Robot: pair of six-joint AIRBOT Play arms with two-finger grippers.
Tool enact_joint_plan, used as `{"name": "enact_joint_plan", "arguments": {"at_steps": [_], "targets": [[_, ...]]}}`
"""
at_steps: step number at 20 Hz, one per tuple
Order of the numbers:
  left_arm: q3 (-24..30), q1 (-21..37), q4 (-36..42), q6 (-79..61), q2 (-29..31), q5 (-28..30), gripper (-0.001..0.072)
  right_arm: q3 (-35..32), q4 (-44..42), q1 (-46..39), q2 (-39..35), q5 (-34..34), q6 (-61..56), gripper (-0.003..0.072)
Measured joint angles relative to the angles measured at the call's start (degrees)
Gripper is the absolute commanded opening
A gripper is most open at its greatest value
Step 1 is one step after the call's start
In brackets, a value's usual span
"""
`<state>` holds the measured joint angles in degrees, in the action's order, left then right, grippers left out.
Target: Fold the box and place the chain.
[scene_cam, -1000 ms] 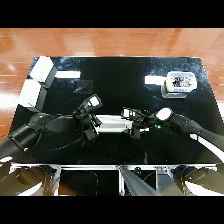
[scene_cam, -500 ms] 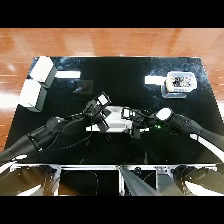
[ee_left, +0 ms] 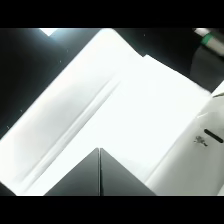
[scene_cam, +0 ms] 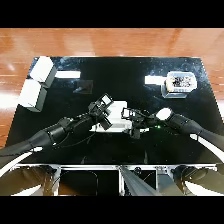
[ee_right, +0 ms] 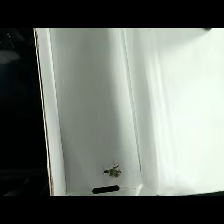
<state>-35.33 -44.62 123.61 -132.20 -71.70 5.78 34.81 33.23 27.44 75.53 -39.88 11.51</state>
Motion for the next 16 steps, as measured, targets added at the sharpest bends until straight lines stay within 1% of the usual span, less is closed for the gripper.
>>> {"name": "enact_joint_plan", "arguments": {"at_steps": [4, 7, 12, 16], "targets": [[-0.31, 0.00, 0.02, 2.19, -1.40, 0.66, 0.0024, 0.00, -0.02, 0.00, 0.00, 0.02, -0.02, 0.0556], [-0.94, 0.46, -1.36, 2.62, -0.48, 4.46, 0.0023, 0.00, 0.11, 0.00, 0.00, 0.00, 0.09, 0.0555], [-0.39, 4.44, -5.75, 3.06, 6.95, 12.70, 0.0023, 0.00, 0.04, 0.00, 0.00, 0.26, 0.07, 0.0555], [1.20, 10.91, -10.08, 2.95, 14.27, 21.49, 0.0024, 0.00, 0.04, 0.00, 0.00, 0.24, 0.04, 0.0556]]}}
